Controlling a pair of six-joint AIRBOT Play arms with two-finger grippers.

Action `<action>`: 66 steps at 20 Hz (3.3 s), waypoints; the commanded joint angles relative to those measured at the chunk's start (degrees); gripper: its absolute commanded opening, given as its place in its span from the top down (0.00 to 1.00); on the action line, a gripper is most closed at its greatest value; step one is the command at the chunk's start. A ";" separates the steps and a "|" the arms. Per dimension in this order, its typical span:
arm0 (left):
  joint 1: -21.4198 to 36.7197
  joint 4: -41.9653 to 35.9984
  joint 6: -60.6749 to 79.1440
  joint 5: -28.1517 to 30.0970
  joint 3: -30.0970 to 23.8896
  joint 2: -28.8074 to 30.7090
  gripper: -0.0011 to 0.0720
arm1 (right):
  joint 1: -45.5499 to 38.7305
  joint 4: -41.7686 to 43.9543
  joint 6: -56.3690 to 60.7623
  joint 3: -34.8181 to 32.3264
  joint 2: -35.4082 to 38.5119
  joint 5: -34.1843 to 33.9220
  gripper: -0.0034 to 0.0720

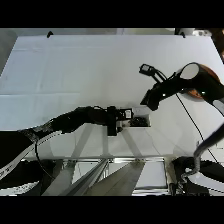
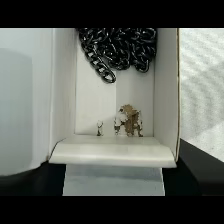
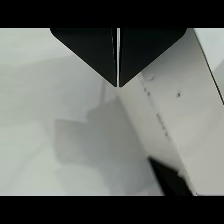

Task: Fold the box and place the chain.

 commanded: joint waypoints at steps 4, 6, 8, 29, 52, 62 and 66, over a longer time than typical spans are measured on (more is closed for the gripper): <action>0.02 0.02 0.00 0.02 0.04 0.02 0.64 | 1.62 -3.23 -7.02 -11.23 7.48 -5.16 0.93; 0.02 0.02 0.00 0.02 0.04 0.02 0.64 | 1.62 -2.99 -8.24 -15.67 12.85 -9.86 0.86; 0.02 0.02 0.00 0.02 0.04 0.02 0.64 | 1.62 -1.36 -8.20 -17.62 17.16 -12.24 0.78; 0.04 0.02 0.00 0.02 0.04 0.02 0.64 | 1.62 2.27 -18.69 -24.28 20.98 -14.45 0.42; 0.02 0.02 0.00 0.02 0.04 0.02 0.64 | 2.08 3.56 -18.69 -26.95 25.49 -19.78 0.56; 0.02 0.02 0.00 0.02 0.04 0.02 0.64 | 5.42 3.54 -18.62 -30.60 25.51 -27.12 0.56; 0.04 0.02 0.00 0.02 0.04 0.02 0.64 | 5.42 3.23 -18.60 -30.60 25.51 -24.15 0.56</action>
